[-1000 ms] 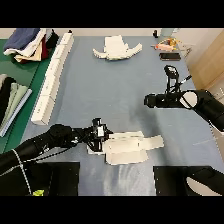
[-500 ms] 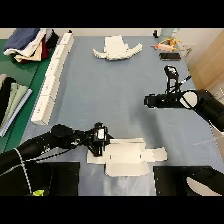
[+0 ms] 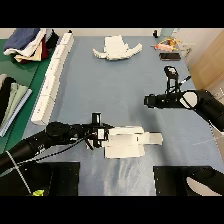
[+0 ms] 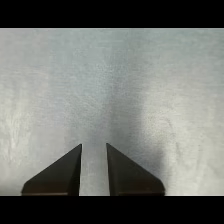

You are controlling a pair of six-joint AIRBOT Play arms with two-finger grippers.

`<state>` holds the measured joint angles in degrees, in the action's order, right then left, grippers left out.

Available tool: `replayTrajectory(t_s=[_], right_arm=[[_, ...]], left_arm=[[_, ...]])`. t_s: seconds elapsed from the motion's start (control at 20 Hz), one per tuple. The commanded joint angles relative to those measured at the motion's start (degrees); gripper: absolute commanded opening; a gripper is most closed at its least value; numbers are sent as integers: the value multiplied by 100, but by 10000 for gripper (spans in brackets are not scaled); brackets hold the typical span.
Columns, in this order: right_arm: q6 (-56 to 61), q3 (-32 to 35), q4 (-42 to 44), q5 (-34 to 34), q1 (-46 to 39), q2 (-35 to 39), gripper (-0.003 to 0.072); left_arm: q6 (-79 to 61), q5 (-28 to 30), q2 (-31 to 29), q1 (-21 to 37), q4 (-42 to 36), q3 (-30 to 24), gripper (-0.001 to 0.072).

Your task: Fold the box.

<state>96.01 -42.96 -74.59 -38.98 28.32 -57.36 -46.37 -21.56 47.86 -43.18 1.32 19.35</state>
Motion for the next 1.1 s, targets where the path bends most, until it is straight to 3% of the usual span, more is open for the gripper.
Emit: replayTrajectory(t_s=[0.0,0.8,1.05], right_arm=[[0,-4,-2,149,0,4,242],[0,-4,4,164,2,4,242],[0,-4,2,164,2,4,241]], left_arm=[[-529,42,4,-7,-164,26,13],[-901,-26,181,-7,-780,-468,12],[114,-374,179,-7,-732,-577,15]])
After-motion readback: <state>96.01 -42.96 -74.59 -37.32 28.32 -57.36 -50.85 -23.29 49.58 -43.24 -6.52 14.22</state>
